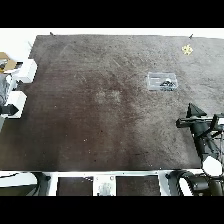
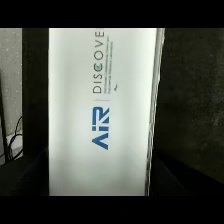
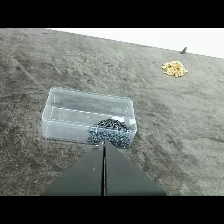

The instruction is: Fold the box and place the chain.

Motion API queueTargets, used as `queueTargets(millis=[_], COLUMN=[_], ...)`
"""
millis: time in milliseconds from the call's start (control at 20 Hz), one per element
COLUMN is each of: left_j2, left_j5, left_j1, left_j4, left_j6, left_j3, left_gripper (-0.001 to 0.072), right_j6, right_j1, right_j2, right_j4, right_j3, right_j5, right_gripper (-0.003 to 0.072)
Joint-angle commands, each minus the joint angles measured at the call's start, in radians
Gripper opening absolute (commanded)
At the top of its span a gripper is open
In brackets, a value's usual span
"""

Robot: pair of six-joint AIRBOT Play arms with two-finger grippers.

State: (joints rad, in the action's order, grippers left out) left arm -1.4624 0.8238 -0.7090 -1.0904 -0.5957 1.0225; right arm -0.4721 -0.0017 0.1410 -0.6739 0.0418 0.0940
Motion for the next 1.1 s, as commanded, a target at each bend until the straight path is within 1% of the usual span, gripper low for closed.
queueTargets(millis=[0, 100, 200, 300, 400, 450, 500, 550, 600, 650, 700, 750, 800, 900, 1050], left_j2=[0.004, 0.026, 0.069, 0.126, 0.178, 0.205, 0.229, 0.252, 0.269, 0.288, 0.310, 0.338, 0.379, 0.475, 0.650], left_j5=[0.113, 0.151, 0.155, 0.149, 0.149, 0.154, 0.166, 0.185, 0.203, 0.208, 0.193, 0.153, 0.079, -0.089, -0.348], left_j1=[0.000, 0.000, 0.000, 0.000, 0.000, 0.000, 0.003, 0.008, 0.018, 0.037, 0.074, 0.115, 0.167, 0.279, 0.479], left_j4=[-0.009, -0.008, 0.032, 0.142, 0.294, 0.393, 0.496, 0.583, 0.645, 0.664, 0.663, 0.663, 0.664, 0.667, 0.731], left_j6=[-0.036, -0.082, -0.106, -0.105, -0.102, -0.100, -0.054, 0.000, 0.024, 0.028, 0.031, 0.051, 0.078, 0.142, 0.285], left_j3=[0.077, 0.154, 0.232, 0.312, 0.375, 0.397, 0.406, 0.407, 0.407, 0.406, 0.402, 0.385, 0.348, 0.239, -0.010], left_gripper=[0.0716, 0.0715, 0.0715, 0.0715, 0.0710, 0.0577, 0.0340, 0.0136, 0.0010, 0.0008, 0.0006, 0.0005, 0.0004, 0.0005, 0.0004], right_j6=[0.000, 0.000, 0.000, 0.000, 0.000, 0.000, 0.000, 0.000, 0.000, 0.000, 0.000, 0.000, 0.000, 0.000, 0.000], right_j1=[0.000, 0.000, 0.000, 0.000, 0.000, 0.000, 0.000, 0.000, 0.000, 0.000, 0.000, 0.000, 0.000, 0.000, 0.000], right_j2=[0.000, 0.000, 0.000, 0.000, 0.000, 0.000, 0.000, 0.000, 0.000, 0.000, 0.000, 0.000, 0.000, 0.000, 0.000], right_j4=[0.000, 0.000, 0.000, 0.000, 0.000, 0.000, 0.000, 0.000, 0.000, 0.000, 0.000, 0.000, 0.000, 0.000, 0.000], right_j3=[0.000, 0.000, 0.000, 0.000, 0.000, 0.000, 0.000, 0.000, 0.000, 0.000, 0.000, 0.000, 0.000, 0.000, 0.000], right_j5=[0.001, 0.000, 0.000, 0.001, 0.001, 0.000, 0.001, 0.001, 0.004, 0.007, 0.011, 0.019, 0.027, 0.036, 0.058], right_gripper=[0.0001, 0.0002, 0.0002, 0.0002, 0.0002, 0.0002, 0.0002, 0.0002, 0.0002, 0.0002, 0.0002, 0.0002, 0.0002, 0.0002, 0.0001])
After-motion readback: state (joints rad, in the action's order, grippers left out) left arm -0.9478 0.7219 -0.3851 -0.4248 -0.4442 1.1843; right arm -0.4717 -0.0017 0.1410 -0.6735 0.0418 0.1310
